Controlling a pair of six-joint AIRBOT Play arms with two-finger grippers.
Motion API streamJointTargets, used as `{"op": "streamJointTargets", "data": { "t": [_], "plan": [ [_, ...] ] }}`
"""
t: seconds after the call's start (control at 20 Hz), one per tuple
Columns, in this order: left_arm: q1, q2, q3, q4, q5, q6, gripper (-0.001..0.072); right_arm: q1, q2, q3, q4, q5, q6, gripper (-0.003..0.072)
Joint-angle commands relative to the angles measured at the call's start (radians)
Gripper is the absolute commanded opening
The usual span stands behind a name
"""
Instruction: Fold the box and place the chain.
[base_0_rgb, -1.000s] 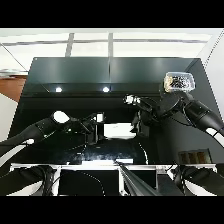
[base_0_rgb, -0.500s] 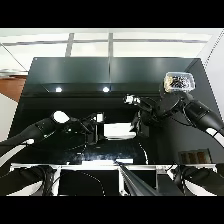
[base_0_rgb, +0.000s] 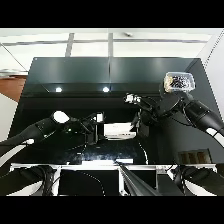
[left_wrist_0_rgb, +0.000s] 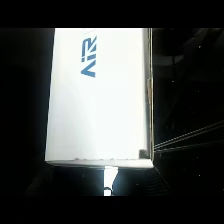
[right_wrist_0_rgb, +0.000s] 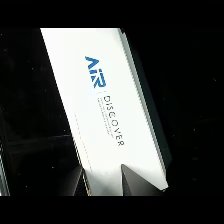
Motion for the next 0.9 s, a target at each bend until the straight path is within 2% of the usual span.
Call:
{"op": "streamJointTargets", "data": {
  "t": [0.0, 0.85],
  "plan": [
    [-0.001, 0.000, 0.001, 0.000, 0.000, 0.000, 0.0463, 0.001, 0.001, 0.000, 0.011, 0.004, 0.006, 0.0235],
    [-0.001, 0.000, 0.001, 0.000, 0.000, 0.000, 0.0463, 0.027, -0.001, 0.000, -0.029, 0.002, 0.026, 0.0235]
  ]
}}
